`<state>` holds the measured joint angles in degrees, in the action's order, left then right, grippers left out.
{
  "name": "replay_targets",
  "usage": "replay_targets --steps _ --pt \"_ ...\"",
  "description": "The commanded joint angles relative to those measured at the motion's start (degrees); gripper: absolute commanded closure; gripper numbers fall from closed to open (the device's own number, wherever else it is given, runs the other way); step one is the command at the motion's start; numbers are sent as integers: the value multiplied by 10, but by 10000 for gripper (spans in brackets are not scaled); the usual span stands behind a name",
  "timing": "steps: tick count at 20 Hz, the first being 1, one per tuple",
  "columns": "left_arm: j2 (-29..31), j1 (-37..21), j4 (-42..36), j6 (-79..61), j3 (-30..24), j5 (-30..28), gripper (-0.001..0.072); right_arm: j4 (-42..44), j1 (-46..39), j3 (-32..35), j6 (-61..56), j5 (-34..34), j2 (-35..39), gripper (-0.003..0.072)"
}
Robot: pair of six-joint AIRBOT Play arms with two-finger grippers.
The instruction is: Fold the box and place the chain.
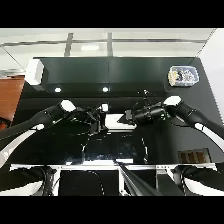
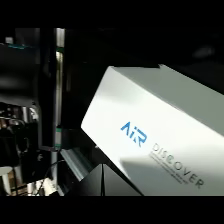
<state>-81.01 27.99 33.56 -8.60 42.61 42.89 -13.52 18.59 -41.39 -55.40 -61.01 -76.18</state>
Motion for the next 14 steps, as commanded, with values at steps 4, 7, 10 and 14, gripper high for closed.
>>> replay_targets --steps 4,7,10,14 --pt "0 0 0 0 0 1 358 -36 -15 0 -8 7 -1 677" --pt "0 0 0 0 0 1 358 -70 -9 0 -19 24 -2 678" --pt "0 0 0 0 0 1 358 -114 -10 0 -40 28 -5 677" --pt "0 0 0 0 0 1 357 -134 -10 3 -45 40 -5 677"
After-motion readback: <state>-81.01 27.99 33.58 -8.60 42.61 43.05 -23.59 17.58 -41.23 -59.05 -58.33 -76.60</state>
